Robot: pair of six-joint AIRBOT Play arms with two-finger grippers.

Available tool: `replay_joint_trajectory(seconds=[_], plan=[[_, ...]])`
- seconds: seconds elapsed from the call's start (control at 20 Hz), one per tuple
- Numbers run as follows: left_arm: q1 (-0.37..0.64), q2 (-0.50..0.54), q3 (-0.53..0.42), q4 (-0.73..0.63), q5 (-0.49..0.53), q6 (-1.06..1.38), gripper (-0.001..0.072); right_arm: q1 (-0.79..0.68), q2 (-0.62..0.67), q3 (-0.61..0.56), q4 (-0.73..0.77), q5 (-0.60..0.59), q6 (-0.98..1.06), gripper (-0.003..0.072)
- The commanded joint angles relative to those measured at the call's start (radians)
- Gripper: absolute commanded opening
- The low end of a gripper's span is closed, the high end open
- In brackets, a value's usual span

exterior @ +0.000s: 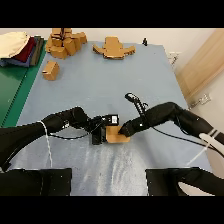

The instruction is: Fold the box.

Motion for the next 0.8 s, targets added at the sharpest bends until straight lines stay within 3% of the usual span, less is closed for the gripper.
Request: replay_joint_trajectory(seconds=[0.0,0.2,0.5,0.75], plan=[[0.0,0.0,0.0,0.0,0.0,0.0,0.0384,0.095,0.093,-0.077,-0.137,0.163,-0.005,0.0004],[0.0,0.0,0.0,0.0,0.0,0.0,0.0384,0.199,0.121,-0.097,-0.257,0.23,0.0,0.0004],[0.0,0.0,0.0,0.0,0.0,0.0,0.0384,0.35,0.126,-0.097,-0.597,0.254,0.143,0.0004],[0.0,0.0,0.0,0.0,0.0,0.0,0.0384,0.44,0.148,-0.097,-0.78,0.254,0.243,0.0004]])
